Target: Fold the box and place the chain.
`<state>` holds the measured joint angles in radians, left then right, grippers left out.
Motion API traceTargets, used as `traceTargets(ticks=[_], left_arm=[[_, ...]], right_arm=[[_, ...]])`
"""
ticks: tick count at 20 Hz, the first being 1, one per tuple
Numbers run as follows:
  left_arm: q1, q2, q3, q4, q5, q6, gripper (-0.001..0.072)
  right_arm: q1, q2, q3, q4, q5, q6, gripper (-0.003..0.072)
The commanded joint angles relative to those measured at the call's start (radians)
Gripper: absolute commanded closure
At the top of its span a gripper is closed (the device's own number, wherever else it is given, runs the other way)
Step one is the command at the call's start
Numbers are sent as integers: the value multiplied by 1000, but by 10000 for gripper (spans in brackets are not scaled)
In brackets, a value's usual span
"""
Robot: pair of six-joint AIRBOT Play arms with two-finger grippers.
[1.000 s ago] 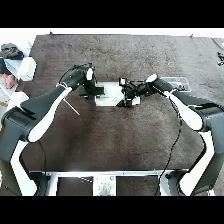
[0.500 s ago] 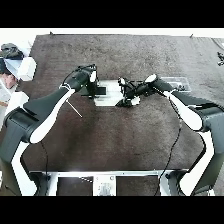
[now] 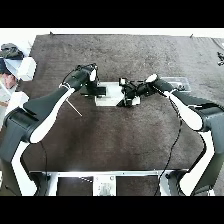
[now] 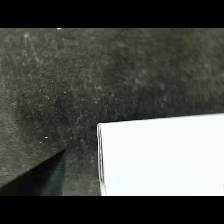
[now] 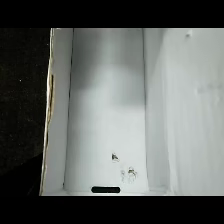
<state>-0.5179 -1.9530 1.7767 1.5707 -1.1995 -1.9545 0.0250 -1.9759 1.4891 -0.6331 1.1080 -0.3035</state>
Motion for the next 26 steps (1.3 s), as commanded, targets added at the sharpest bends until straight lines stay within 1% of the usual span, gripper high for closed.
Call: traceTargets(ticks=[1,2,5,10,12,14,16,17,19,21,23,25,26], left_arm=[[0,5,45,-14,-92,197,-7],[0,13,48,-14,-121,236,-11],[0,51,54,-6,-148,297,-11],[23,180,52,-2,-117,487,-11],[47,216,50,-30,-83,554,-11],[93,232,50,-134,-69,632,-10],[165,233,40,-333,-45,768,-10],[201,233,20,-446,-41,897,-10],[265,232,-52,-591,-40,1134,-10],[319,232,-146,-652,-3,1289,-11],[351,231,-215,-658,60,1324,-11],[353,230,-238,-652,72,1325,-11],[353,230,-238,-671,75,1324,-11]], right_arm=[[1,1,0,1,-1,1,363],[1,1,0,1,-1,1,364],[1,1,0,1,-1,1,364],[1,1,0,1,-1,1,363],[1,1,0,1,-2,1,364],[1,1,0,1,-2,1,364],[1,1,0,1,-1,1,364],[1,1,0,1,-1,1,363],[1,1,0,1,-1,1,363],[1,1,0,1,-1,1,364],[1,1,0,1,-1,1,364],[1,1,0,1,-1,1,364],[1,1,0,1,-1,1,364]])
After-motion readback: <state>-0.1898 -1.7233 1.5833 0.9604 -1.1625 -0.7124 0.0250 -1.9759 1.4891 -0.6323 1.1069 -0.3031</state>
